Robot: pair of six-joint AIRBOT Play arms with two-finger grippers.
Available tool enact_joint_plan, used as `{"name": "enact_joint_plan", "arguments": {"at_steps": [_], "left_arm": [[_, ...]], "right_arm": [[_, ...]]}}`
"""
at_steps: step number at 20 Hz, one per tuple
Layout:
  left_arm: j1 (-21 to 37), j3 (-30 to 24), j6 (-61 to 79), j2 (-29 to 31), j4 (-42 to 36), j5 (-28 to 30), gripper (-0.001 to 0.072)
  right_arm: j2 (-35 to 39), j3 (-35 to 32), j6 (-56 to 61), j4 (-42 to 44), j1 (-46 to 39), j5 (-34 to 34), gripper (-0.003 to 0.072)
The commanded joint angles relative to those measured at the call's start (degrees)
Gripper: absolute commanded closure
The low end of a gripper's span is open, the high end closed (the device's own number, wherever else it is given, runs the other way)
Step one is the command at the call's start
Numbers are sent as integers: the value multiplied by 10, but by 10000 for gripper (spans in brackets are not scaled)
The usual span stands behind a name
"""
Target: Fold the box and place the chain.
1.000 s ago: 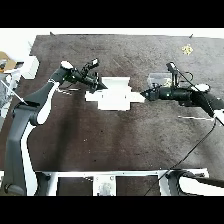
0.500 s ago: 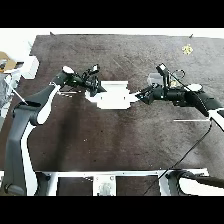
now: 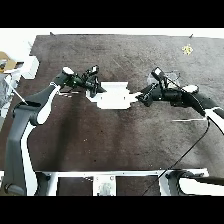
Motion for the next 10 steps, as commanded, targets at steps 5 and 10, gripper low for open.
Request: {"name": "enact_joint_plan", "arguments": {"at_steps": [5, 10], "left_arm": [[0, 0, 1, 0, 1, 0, 698], [0, 0, 1, 0, 1, 0, 698]], "right_arm": [[-10, 1, -146, 10, 19, 109, 10], [-29, 1, -179, -63, 76, 61, 12]]}}
